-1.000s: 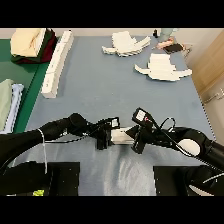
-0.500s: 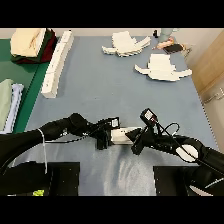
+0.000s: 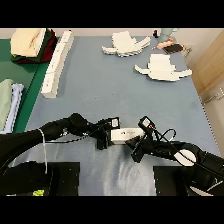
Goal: Fold the box.
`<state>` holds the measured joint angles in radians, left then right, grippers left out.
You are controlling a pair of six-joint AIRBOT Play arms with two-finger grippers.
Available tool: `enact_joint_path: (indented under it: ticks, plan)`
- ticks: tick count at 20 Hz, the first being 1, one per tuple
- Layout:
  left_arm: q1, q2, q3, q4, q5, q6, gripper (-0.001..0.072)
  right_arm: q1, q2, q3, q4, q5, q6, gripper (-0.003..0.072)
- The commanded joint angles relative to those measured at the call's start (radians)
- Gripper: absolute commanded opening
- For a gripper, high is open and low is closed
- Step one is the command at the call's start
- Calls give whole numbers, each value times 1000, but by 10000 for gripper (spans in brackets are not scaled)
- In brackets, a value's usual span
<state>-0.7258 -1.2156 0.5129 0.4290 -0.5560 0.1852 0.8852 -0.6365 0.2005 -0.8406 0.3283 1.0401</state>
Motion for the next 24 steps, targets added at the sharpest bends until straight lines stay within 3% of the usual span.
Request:
enact_joint_path:
  ticks: [1,7,13,18,24]
  plan:
    - [0,0,1,-3,-2,-2,520,14,0,-20,13,-20,0,2]
    - [0,0,1,-3,-2,-2,520,14,24,-10,13,-42,0,2]
    - [0,0,1,-3,-2,-2,520,14,89,0,11,-173,0,2]
    - [0,0,1,-3,-2,-2,520,11,65,-2,-5,-145,0,2]
    - [0,0,1,-3,-2,-2,520,12,-53,-2,-8,-55,0,2]
